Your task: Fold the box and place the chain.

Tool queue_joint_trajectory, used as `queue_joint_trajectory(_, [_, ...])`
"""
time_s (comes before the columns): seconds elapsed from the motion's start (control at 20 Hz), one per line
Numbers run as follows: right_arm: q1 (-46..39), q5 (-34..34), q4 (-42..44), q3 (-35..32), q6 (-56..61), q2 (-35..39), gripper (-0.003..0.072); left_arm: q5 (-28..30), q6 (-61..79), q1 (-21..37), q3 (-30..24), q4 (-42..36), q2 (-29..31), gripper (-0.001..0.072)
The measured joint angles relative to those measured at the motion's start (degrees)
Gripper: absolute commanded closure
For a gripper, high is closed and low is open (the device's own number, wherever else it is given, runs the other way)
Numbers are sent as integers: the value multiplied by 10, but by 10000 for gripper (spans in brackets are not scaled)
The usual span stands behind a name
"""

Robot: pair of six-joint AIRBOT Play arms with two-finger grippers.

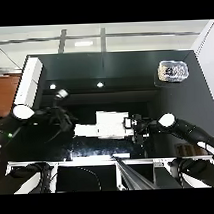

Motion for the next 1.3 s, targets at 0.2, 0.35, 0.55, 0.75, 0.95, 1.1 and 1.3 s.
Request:
queue_joint_trajectory(0.2, [0,0,0,0,0,0,150,-41,-190,127,-11,54,5,675])
queue_joint_trajectory(0.35, [0,0,0,0,0,0,150,-50,-288,164,-39,28,-10,675])
queue_joint_trajectory(0.55, [0,0,0,0,0,0,150,-73,-315,155,-69,-53,-71,676])
queue_joint_trajectory(0.75, [0,0,0,0,0,0,150,-79,-295,85,-78,-130,-136,676])
queue_joint_trajectory(0.95, [0,0,0,0,0,0,150,-58,-258,22,-80,-188,-168,675])
queue_joint_trajectory(1.1, [0,0,0,0,0,0,150,-55,-225,1,-80,-213,-176,413])
queue_joint_trajectory(1.3, [0,0,0,0,0,0,150,-78,-203,-8,-70,-227,-178,128])
